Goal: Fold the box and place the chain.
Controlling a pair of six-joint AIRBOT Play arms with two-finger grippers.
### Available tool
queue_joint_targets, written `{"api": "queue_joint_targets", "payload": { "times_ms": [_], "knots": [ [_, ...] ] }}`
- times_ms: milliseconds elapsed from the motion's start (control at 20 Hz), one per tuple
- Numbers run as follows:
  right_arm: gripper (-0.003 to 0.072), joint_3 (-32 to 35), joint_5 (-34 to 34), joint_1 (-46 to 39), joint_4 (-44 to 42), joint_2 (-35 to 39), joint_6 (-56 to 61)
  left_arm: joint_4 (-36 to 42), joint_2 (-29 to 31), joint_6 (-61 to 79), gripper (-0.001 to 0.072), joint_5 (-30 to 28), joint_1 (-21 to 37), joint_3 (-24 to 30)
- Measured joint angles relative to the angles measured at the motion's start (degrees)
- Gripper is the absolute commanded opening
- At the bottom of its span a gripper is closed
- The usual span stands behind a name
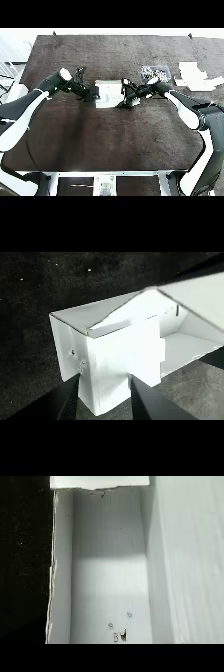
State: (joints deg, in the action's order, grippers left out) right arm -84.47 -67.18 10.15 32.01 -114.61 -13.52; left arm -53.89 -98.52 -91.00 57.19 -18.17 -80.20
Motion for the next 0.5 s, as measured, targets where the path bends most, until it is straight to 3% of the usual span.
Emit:
{"api": "queue_joint_targets", "payload": {
  "times_ms": [500],
  "knots": [
    [0.0579, 0.00, 0.02, 0.00, 0.00, 0.00, 0.02, -19.30, -0.35, -16.44, 0.0374, 0.70, -6.29, -4.94]
  ]
}}
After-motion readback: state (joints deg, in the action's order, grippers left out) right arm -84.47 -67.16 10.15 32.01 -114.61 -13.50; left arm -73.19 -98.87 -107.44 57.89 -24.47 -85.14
